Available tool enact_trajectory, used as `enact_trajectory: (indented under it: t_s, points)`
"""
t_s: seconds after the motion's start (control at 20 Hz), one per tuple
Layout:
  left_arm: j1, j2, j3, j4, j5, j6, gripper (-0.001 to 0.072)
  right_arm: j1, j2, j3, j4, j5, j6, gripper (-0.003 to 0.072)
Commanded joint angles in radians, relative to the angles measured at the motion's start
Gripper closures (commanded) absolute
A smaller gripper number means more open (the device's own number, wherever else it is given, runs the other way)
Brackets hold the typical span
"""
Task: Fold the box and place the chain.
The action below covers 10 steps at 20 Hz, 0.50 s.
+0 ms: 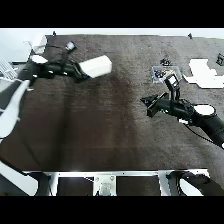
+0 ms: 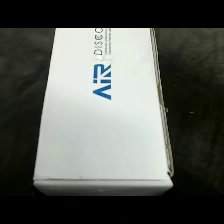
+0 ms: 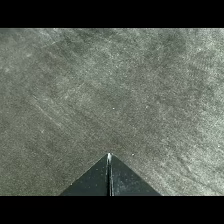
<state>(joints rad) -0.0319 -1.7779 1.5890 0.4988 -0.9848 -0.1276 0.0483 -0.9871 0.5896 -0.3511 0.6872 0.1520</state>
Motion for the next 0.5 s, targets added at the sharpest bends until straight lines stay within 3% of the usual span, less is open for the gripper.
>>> enact_trajectory:
  t_s: [0.0, 0.15, 0.45]
  points:
    - [0.142, 0.124, -0.096, 0.093, 0.223, -0.209, 0.0695, -0.002, 0.0, -0.001, 0.0, 0.0, 0.006, 0.0673]
    - [0.284, 0.158, -0.199, 0.093, 0.393, -0.257, 0.0694, -0.002, -0.001, -0.004, 0.0, 0.0, 0.006, 0.0673]
    - [0.462, 0.157, -0.298, 0.093, 0.411, -0.171, 0.0694, -0.002, -0.001, -0.004, 0.001, -0.001, 0.006, 0.0673]
